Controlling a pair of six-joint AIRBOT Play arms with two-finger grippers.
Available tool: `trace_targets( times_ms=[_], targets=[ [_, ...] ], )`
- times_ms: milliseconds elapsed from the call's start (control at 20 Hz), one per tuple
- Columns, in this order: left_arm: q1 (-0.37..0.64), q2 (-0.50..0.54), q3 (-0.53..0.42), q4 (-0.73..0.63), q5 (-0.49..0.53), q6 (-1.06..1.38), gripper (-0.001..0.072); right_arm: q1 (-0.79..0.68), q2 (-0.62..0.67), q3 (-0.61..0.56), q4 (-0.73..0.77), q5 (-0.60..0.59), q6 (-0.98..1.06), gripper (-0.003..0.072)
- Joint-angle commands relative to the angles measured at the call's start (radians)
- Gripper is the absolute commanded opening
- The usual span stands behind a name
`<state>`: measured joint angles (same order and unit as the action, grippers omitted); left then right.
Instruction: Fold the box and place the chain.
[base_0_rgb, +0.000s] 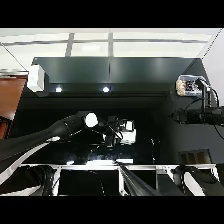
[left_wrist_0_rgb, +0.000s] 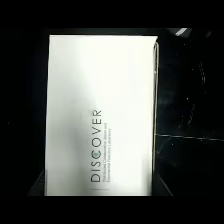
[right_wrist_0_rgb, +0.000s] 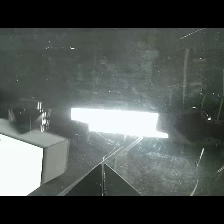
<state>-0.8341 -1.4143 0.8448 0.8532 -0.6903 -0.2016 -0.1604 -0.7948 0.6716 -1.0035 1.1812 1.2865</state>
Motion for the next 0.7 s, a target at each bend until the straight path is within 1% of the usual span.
trace_targets(
  times_ms=[0, 100, 150, 250, 350, 450, 550, 650],
  targets=[
    [0.006, 0.034, 0.012, 0.137, -0.031, -0.161, 0.0288, 0.000, 0.001, 0.000, 0.000, 0.002, 0.000, 0.0012],
    [0.054, 0.092, 0.014, 0.227, -0.031, -0.364, 0.0288, 0.000, 0.001, 0.000, 0.000, 0.004, 0.000, 0.0012],
    [0.093, 0.128, 0.014, 0.285, -0.048, -0.483, 0.0287, 0.000, 0.001, 0.000, 0.000, 0.004, 0.000, 0.0012],
    [0.196, 0.197, 0.013, 0.412, -0.124, -0.699, 0.0287, 0.000, 0.001, 0.000, 0.000, 0.003, 0.000, 0.0012],
    [0.328, 0.250, 0.013, 0.531, -0.234, -0.875, 0.0288, 0.000, 0.001, 0.000, -0.001, 0.003, 0.000, 0.0012],
    [0.504, 0.289, 0.008, 0.624, -0.357, -1.008, 0.0288, 0.000, 0.001, 0.000, -0.001, 0.002, 0.000, 0.0012],
    [0.701, 0.298, -0.005, 0.668, -0.446, -1.072, 0.0287, 0.000, 0.001, 0.000, -0.001, 0.000, 0.000, 0.0012],
    [0.919, 0.298, -0.023, 0.668, -0.471, -1.086, 0.0288, 0.000, 0.001, 0.000, -0.001, -0.005, 0.000, 0.0012]
  ],
)
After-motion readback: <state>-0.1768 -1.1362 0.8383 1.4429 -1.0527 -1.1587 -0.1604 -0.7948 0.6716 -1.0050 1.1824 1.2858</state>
